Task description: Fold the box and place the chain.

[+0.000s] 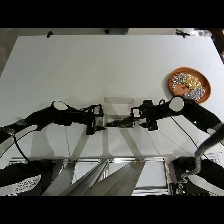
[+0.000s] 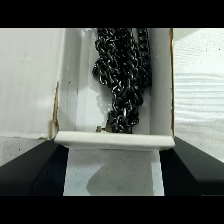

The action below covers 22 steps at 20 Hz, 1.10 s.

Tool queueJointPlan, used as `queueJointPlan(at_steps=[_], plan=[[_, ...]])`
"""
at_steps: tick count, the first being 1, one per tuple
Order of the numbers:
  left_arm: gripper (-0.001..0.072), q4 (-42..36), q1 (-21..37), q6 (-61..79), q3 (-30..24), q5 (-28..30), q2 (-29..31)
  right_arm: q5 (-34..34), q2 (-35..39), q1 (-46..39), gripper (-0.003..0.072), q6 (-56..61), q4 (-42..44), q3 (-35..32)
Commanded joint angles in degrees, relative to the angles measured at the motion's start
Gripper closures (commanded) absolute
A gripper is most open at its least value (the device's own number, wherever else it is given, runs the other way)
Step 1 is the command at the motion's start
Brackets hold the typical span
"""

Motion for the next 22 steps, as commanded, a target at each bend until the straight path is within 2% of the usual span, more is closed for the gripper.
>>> queueJointPlan(at_steps=[1,22], plan=[[0.044,0.02,-0.02,0.02,0.0,0.02,0.0,1.07,0.15,0.04,0.0127,0.02,0.42,0.0],[0.044,0.02,-0.02,0.0,0.0,0.02,0.0,2.75,0.13,0.0,0.0127,0.22,3.43,0.0]])
